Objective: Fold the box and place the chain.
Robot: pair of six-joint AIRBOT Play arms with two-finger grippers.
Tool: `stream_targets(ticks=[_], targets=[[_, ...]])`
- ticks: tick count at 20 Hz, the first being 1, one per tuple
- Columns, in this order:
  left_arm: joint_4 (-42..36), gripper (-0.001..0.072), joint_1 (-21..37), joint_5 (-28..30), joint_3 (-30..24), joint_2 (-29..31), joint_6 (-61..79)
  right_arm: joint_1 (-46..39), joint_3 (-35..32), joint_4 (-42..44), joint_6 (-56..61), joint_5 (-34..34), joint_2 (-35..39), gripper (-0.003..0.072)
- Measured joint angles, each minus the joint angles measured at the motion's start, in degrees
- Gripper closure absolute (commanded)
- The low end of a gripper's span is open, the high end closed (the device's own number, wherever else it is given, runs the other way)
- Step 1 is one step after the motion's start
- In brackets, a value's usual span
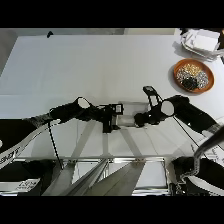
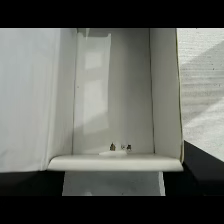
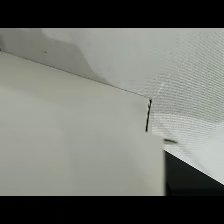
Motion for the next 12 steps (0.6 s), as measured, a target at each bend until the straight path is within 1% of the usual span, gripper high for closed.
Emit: stream_targets(ticks=[1, 2, 5, 7, 8, 10, 12], targets=[[0.0, 0.0346, 0.0, 0.0, 0.0, 0.0, 0.0, 1.0, 0.1, -1.6, 3.0, -0.1, -0.7, 0.0232], [0.0, 0.0346, 0.0, 0.0, 0.0, 0.0, 0.0, 1.9, 0.2, -3.0, 5.5, -0.4, -1.2, 0.0285], [0.0, 0.0346, 0.0, 0.0, 0.0, 0.0, -0.1, 3.6, 0.4, -6.6, 11.8, -1.3, -2.1, 0.0403], [-0.1, 0.0346, 0.0, 0.0, 0.0, 0.0, -0.1, 4.1, 0.4, -8.1, 14.2, -1.3, -2.5, 0.0522], [-0.1, 0.0346, 0.0, 0.0, 0.0, 0.0, -0.1, 4.3, 0.5, -8.5, 15.1, -1.3, -2.8, 0.0532], [0.0, 0.0346, 0.0, 0.0, 0.0, 0.0, -0.1, 4.5, 0.5, -9.2, 16.2, -1.5, -3.4, 0.0661], [0.0, 0.0346, 0.0, 0.0, 0.0, 0.0, -0.1, 4.8, 0.5, -9.5, 17.1, -1.3, -4.0, 0.0671]])
